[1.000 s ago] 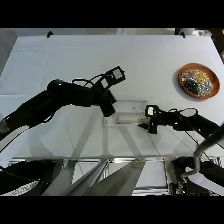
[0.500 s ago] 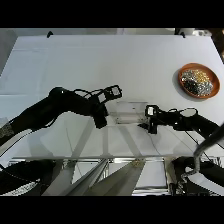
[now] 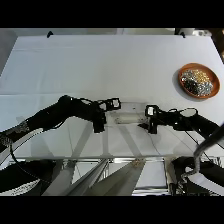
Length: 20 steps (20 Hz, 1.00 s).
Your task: Fold the box and place the chain.
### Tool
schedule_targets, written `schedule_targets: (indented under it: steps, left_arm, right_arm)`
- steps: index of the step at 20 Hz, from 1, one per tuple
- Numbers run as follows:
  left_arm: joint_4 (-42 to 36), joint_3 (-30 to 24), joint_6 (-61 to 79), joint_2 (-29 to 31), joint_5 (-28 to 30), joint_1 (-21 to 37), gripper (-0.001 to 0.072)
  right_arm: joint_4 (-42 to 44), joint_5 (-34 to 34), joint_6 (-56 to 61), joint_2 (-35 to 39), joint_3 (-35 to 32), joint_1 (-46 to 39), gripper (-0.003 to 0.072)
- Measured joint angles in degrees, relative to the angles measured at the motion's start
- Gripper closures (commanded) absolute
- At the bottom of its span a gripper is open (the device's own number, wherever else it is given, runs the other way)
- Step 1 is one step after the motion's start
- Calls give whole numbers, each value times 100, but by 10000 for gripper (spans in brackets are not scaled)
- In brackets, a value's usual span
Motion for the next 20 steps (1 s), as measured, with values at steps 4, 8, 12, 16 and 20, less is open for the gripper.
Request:
schedule_targets:
  steps: [4, 8, 12, 16, 20]
  left_arm:
    - [-31, -13, 1003, -28, -142, 0, 250]
    - [-52, -17, 1921, -35, -201, 0, 250]
    - [-72, -17, 2315, -37, -382, 0, 255]
    - [-256, -17, 2450, -94, -662, 2, 255]
    - [-376, -17, 2496, -236, -782, -2, 318]
  right_arm:
    - [0, 0, 0, 0, 0, 0, 323]
    - [0, 2, 0, 0, 0, 0, 323]
    - [0, 2, 0, 0, 0, 0, 323]
    - [0, 2, 0, 0, 0, 0, 323]
    - [0, 2, 0, 0, 0, 0, 323]
